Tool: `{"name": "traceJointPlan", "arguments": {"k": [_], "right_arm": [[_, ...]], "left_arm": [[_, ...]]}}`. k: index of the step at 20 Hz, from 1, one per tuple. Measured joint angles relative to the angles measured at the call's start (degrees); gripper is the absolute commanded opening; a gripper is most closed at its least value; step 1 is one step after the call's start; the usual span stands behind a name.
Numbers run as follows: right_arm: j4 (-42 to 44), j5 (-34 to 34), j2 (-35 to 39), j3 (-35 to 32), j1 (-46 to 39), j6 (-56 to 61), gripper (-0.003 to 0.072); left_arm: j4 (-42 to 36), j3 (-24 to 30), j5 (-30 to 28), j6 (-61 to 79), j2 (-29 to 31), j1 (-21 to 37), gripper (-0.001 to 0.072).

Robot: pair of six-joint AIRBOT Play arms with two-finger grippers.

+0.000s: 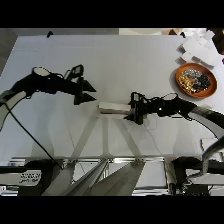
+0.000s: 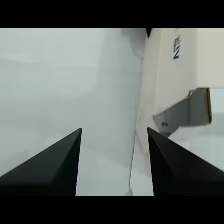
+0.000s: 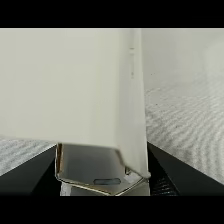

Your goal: Fold the box and place the chain.

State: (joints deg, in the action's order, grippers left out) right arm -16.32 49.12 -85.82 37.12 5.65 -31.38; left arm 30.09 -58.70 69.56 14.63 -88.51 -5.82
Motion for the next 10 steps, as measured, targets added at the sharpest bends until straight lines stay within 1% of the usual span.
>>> {"name": "traceJointPlan", "arguments": {"k": [1,2,4,6,10], "right_arm": [[0.00,0.00,0.00,0.00,0.00,0.00,0.0434],[0.00,0.00,0.00,0.00,0.00,0.00,0.0434],[0.00,0.00,0.00,0.00,0.00,0.00,0.0434],[0.00,-0.02,0.00,0.00,0.00,0.00,0.0434],[0.00,-0.02,0.00,0.00,0.00,0.00,0.0434]], "left_arm": [[1.29,-0.02,0.09,-1.42,1.31,0.83,0.0069],[3.02,0.00,0.39,-3.39,2.64,1.31,0.0013],[6.49,0.26,0.87,-7.58,5.14,1.07,0.0007],[9.55,1.11,1.42,-11.56,7.28,-0.92,0.0007],[12.52,4.55,2.62,-17.86,9.33,-8.94,0.0006]]}}
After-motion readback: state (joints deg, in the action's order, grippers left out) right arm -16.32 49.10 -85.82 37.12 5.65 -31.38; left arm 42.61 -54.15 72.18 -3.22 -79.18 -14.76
